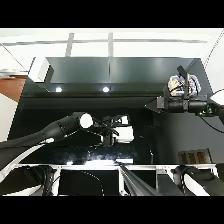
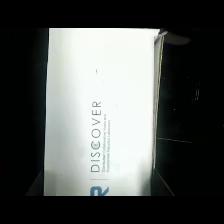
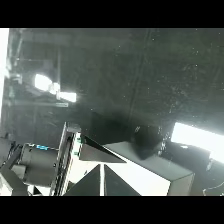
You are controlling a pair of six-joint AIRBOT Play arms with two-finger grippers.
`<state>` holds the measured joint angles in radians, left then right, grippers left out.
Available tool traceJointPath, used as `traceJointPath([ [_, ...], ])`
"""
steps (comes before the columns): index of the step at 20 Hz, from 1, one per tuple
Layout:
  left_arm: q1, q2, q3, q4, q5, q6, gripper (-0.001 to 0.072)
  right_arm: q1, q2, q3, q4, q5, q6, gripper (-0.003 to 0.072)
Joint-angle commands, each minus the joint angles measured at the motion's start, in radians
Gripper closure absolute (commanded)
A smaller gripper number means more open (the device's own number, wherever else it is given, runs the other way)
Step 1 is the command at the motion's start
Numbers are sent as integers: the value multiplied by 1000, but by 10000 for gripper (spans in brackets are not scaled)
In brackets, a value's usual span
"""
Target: Fold the box and place the chain.
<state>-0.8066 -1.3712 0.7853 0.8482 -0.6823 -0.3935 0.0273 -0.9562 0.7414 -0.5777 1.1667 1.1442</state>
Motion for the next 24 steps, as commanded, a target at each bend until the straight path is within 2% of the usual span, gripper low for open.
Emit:
traceJointPath([
  [1,26,7,5,109,-17,-126,314,-9,1,1,-11,-5,0,646],
  [4,132,70,17,121,-63,-139,314,-25,1,1,-11,-4,0,646],
  [7,304,155,18,160,-90,-212,313,-35,1,1,-11,-3,0,646],
  [11,622,211,18,311,-131,-366,312,-38,1,1,-18,-5,0,646],
  [13,805,211,17,336,-145,-423,313,-38,1,1,-27,-5,0,646],
  [17,1106,210,22,352,-78,-441,313,-38,1,1,-26,-8,0,646],
  [19,1208,186,47,354,-24,-447,312,-38,1,1,-26,-9,0,646],
  [21,1273,117,107,356,-13,-459,312,-38,1,1,-26,-23,0,646],
  [24,1293,-32,236,356,-17,-505,312,-37,1,1,-26,-51,8,646],
])
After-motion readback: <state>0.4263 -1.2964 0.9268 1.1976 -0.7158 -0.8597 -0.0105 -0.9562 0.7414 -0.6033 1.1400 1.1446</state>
